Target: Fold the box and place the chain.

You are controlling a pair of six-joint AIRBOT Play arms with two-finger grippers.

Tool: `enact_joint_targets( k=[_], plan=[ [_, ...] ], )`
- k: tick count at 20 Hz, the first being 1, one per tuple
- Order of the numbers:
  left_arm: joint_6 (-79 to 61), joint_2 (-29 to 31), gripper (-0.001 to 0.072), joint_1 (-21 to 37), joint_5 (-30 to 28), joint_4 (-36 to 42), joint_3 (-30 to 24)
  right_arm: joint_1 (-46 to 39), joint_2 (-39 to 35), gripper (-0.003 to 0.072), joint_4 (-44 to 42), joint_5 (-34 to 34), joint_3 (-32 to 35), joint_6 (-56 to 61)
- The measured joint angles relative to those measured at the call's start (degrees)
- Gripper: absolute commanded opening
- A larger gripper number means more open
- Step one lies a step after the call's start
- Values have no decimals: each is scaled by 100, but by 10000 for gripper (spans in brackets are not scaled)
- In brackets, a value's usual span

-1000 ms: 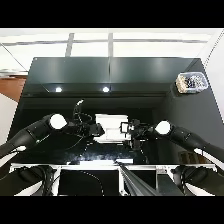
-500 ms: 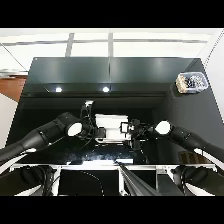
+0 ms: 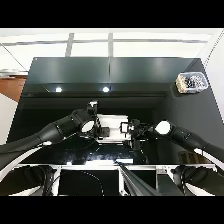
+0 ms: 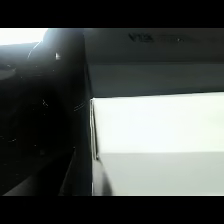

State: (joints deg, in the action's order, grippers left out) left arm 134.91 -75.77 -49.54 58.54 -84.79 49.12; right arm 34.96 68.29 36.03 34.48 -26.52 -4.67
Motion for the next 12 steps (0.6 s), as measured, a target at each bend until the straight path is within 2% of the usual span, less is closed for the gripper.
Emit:
enact_joint_targets(
  k=[2,3,4,10,11,12],
  plan=[
    [94,-24,344,-2,-2,-7,24,2,0,436,2,2,0,0],
    [116,-28,275,-4,-26,-7,28,2,0,436,2,0,0,0],
    [144,-33,264,-4,-28,-7,35,2,0,436,0,0,0,0],
    [199,-90,261,-42,-26,-9,44,2,0,435,0,0,0,-2],
    [201,-98,223,-46,-11,-9,46,0,0,436,0,2,0,0],
    [221,-105,223,-48,-2,-13,46,2,0,435,2,2,0,0]
  ],
)
